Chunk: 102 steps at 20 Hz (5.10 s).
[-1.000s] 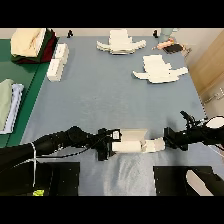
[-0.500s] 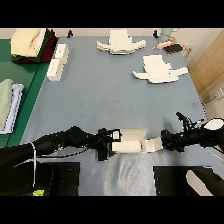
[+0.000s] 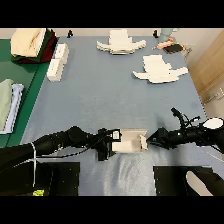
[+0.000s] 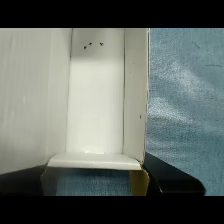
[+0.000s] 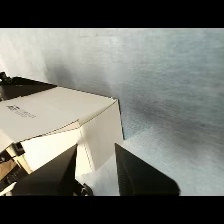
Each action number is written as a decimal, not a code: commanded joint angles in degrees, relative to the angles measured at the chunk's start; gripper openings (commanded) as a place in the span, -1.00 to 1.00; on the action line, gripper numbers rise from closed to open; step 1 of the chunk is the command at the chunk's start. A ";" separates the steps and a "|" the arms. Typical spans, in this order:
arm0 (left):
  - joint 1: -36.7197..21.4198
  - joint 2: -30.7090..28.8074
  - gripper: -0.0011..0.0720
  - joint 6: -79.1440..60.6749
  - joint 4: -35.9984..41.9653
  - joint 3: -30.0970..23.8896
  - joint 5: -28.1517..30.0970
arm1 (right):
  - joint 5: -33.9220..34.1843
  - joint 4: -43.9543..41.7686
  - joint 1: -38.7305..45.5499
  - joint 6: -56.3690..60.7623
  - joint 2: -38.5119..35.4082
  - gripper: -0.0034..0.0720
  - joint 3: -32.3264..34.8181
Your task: Fold the box.
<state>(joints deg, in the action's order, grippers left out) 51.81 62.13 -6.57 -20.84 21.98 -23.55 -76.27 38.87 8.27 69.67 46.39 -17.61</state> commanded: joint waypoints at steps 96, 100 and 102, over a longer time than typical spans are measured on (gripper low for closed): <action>0.00 0.00 0.64 -0.02 0.02 0.07 0.00 | 31.10 31.17 -60.33 -9.20 2.45 -0.90 -12.44; 0.00 0.00 0.64 -0.02 0.02 0.07 0.00 | 31.52 33.16 -63.19 -9.25 -1.42 -0.90 -12.44; 0.00 0.00 0.64 -0.02 0.02 0.07 0.00 | 31.65 33.38 -63.52 -11.96 -4.42 -0.39 -12.44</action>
<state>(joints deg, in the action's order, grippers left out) 51.81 62.13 -6.59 -20.82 22.02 -23.55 -45.52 71.02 -54.04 59.86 45.12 -30.06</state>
